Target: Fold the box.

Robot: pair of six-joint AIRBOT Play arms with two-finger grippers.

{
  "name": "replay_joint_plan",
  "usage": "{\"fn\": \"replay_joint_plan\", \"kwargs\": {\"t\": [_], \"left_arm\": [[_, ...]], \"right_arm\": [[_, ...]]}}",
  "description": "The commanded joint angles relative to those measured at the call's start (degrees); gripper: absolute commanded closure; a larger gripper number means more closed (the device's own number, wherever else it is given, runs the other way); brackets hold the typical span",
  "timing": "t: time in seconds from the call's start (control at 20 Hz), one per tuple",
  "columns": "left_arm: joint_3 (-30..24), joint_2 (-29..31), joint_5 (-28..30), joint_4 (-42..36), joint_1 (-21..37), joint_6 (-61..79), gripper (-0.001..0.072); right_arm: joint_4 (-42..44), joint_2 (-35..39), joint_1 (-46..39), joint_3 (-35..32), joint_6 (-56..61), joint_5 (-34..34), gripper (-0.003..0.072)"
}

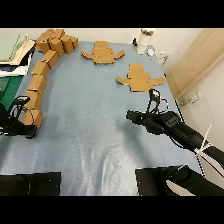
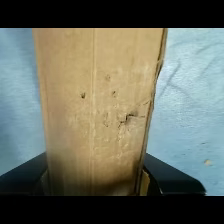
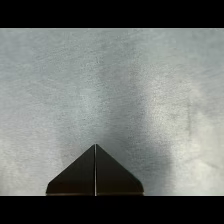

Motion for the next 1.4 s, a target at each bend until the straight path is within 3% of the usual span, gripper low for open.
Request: {"fn": "replay_joint_plan", "kwargs": {"t": [0.0,0.15,0.45,0.75,0.8,0.85,0.9,1.05,1.35], "left_arm": [[0.0,2.5,-1.0,3.2,0.0,-1.6,0.0176],[-0.2,1.6,0.2,3.0,1.6,-3.7,0.0177],[-0.2,-0.3,3.8,0.2,10.8,-1.0,0.0176],[-0.2,-5.3,6.8,-4.2,11.8,4.0,0.0174],[-0.2,-5.8,7.2,-3.8,11.8,4.0,0.0114],[-0.2,-6.2,7.3,-3.7,11.8,4.0,0.0008],[-0.2,-6.6,7.0,-3.7,11.8,4.0,0.0008],[1.5,-6.5,0.1,0.8,11.8,3.8,0.0008],[12.5,-2.4,-19.6,2.6,11.7,3.6,0.0008]], "right_arm": [[-0.3,0.0,0.0,0.0,0.0,1.5,0.0684],[-0.3,0.0,0.0,0.0,0.0,1.4,0.0684],[-0.3,0.0,0.0,0.0,0.0,1.5,0.0684],[-0.2,0.0,0.0,0.0,0.1,3.1,0.0684],[-0.2,0.0,0.0,0.0,0.1,3.1,0.0683],[-0.2,0.0,0.0,0.0,0.0,3.1,0.0683],[-0.2,0.0,0.0,0.0,0.0,3.0,0.0683],[-0.2,0.0,0.0,0.0,0.0,2.9,0.0683],[0.0,0.0,0.0,0.1,-1.9,2.8,0.0683]]}}
